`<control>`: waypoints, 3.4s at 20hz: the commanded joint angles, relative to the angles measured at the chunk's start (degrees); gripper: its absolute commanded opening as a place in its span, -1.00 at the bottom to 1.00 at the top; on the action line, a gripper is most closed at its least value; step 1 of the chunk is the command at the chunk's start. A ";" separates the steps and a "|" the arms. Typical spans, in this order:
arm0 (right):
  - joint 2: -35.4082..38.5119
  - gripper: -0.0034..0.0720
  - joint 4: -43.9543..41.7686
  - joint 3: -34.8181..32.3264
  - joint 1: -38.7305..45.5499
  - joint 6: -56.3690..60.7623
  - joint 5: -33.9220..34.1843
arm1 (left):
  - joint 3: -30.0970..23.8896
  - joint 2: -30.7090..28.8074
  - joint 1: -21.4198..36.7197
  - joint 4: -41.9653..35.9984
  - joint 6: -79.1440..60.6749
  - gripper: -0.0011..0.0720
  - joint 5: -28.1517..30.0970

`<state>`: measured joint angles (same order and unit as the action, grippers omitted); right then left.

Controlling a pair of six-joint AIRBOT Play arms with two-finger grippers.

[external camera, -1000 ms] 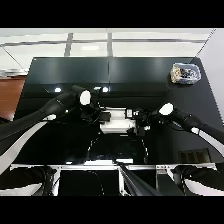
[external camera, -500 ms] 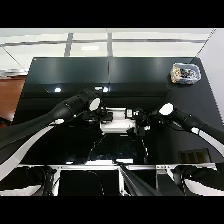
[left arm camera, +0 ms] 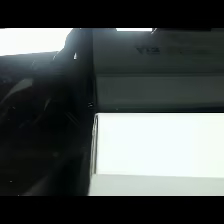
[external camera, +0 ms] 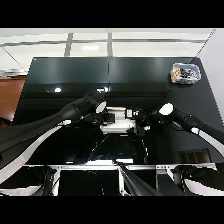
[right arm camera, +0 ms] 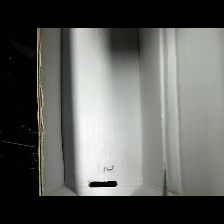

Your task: Fold the box and place the chain.

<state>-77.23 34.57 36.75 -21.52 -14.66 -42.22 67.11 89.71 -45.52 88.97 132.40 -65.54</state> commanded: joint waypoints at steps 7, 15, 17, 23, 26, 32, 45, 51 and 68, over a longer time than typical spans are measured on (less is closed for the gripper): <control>-0.04 -0.47 0.00 0.00 -0.04 0.02 -0.02 | 0.96 0.24 -0.11 -0.04 0.31 0.20 -0.46; -0.02 0.64 -0.07 0.00 -0.02 1.40 0.22 | 1.79 0.24 -0.07 0.39 0.31 -0.91 -0.48; 1.14 0.85 1.01 0.02 0.35 4.13 -0.98 | 1.79 0.24 -0.07 0.42 0.31 -0.91 -0.48; 7.41 0.84 10.34 0.02 0.46 7.34 -4.46 | 1.79 0.24 -0.07 0.46 0.26 -0.90 -0.48; 7.54 0.03 10.25 0.02 0.44 7.32 -4.09 | 1.79 0.24 -0.07 0.44 0.26 -0.90 -0.50; 6.86 -0.34 2.78 0.02 0.26 7.30 -3.63 | 1.79 0.24 -0.07 0.33 0.28 -0.89 -0.50; 3.08 0.27 -4.28 0.02 -0.66 12.63 -1.64 | 1.79 0.24 -0.07 0.07 0.28 -0.89 -0.55; 13.07 -0.87 11.89 3.91 10.03 53.81 -12.20 | 1.79 0.24 -0.07 -1.16 0.28 -0.89 -0.55; -2.21 -0.87 -5.55 -2.32 20.33 65.16 -21.90 | 1.79 0.24 -0.07 -1.18 0.28 -0.90 -0.50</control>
<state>-78.24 32.56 33.04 3.99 54.22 -64.38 68.86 89.95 -45.63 87.79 132.70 -66.08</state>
